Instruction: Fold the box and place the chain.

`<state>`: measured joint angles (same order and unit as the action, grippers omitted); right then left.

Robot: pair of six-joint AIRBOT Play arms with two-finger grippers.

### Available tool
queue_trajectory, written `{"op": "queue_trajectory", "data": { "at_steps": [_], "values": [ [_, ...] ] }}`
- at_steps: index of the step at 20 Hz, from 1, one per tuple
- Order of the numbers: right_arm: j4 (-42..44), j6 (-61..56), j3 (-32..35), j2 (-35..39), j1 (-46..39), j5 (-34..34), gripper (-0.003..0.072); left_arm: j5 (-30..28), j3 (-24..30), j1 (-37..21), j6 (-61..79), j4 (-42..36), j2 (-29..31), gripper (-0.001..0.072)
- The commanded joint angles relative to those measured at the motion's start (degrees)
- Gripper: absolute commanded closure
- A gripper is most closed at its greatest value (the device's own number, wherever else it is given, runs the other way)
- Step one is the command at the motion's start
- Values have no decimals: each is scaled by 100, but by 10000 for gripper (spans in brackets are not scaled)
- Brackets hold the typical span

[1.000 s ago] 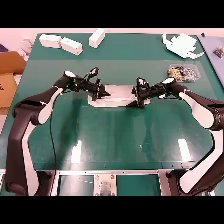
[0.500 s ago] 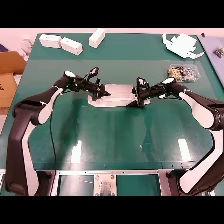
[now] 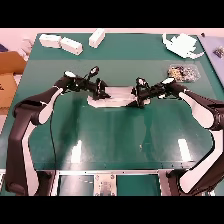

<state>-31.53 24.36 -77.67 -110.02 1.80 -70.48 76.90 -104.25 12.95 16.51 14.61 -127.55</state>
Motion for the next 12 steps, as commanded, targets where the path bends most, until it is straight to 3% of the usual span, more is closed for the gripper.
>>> {"op": "queue_trajectory", "data": {
  "at_steps": [1,2,4,9,11,12],
  "values": [
    [-2,-11,-4,4,0,11,254,98,-48,-2,4,-391,11,232],
    [-2,-11,-4,4,0,11,254,184,-105,-4,4,-393,11,230],
    [-2,-11,-4,4,0,11,253,376,-251,-31,2,-400,22,87],
    [-2,-11,-4,4,0,11,253,782,-354,-269,7,-407,439,94],
    [-2,-11,-4,4,0,11,254,907,-354,-380,2,-389,702,125],
    [-2,-11,-4,4,0,11,253,1029,-358,-437,-15,-385,804,304]
  ]
}}
